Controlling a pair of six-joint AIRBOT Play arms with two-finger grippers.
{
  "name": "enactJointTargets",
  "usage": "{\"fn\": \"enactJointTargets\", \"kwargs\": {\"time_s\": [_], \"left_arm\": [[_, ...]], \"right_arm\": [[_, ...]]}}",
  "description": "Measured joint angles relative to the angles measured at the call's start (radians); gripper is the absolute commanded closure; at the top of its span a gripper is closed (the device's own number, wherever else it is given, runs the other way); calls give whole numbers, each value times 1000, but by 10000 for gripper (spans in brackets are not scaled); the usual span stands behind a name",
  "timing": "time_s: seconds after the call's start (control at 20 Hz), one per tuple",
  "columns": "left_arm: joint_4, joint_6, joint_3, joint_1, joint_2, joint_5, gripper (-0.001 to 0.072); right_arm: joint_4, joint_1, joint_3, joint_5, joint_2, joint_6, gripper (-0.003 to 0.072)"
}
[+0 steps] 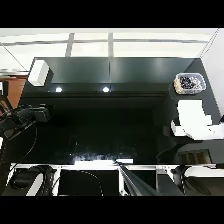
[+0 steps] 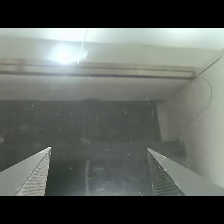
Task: Fold the box and place the chain.
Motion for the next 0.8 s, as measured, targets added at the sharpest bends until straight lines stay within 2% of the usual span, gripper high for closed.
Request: {"fn": "enactJointTargets", "kwargs": {"time_s": [0.05, 0.1, 0.15, 0.4, 0.6, 0.8], "left_arm": [[-3, 0, 0, 0, -2, -2, -3], [-7, 0, 0, 0, -4, -2, -3], [-10, 0, 0, 0, -5, -2, -3], [-18, -1, 0, 0, -7, -2, -3], [-19, -1, 0, 0, -7, -3, -3], [-19, -1, 0, 0, -7, -5, -3]], "right_arm": [[4, 0, 3, 10, -7, -29, 373], [5, 0, 6, 19, -13, -54, 620], [6, 0, 9, 31, -17, -74, 683], [66, -2, 12, 113, -21, -128, 681], [275, -1, -5, 182, 23, -172, 677], [450, 21, -83, 201, 139, -214, 677]]}}
